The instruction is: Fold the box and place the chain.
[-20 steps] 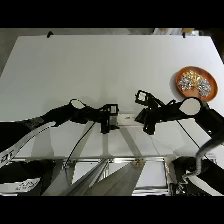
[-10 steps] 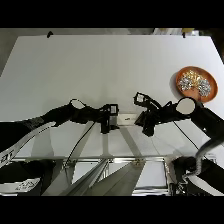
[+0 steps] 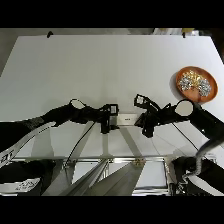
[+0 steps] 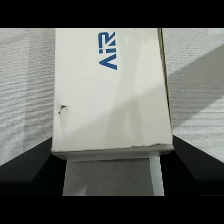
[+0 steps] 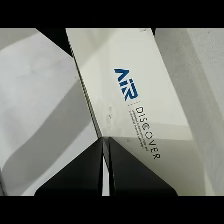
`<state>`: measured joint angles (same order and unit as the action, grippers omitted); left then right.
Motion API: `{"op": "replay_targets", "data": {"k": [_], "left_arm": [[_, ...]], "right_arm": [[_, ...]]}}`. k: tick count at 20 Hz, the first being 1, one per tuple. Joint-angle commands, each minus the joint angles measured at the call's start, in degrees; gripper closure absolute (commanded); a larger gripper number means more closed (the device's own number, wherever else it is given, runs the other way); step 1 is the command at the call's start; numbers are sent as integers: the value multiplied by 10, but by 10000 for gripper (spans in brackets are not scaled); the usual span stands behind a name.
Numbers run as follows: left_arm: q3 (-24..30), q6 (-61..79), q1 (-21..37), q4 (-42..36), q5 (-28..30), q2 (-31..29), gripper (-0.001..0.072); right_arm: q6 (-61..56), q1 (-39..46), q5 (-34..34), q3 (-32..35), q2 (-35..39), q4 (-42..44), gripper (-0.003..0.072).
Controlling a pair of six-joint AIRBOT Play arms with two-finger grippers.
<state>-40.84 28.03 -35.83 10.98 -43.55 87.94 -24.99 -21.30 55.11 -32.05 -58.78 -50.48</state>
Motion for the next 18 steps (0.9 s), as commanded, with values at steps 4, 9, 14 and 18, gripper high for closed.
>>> {"op": "replay_targets", "data": {"k": [4,9,14,18], "left_arm": [[0,0,0,0,0,0,558],[0,0,0,0,0,0,558],[0,0,0,0,0,0,558],[0,0,0,0,0,0,558]], "right_arm": [[-2,-1,-5,1,0,-9,653],[-3,-1,-5,2,0,-19,661],[-3,-1,-5,2,-1,-19,669],[-3,-1,-3,2,-1,-21,669]]}}
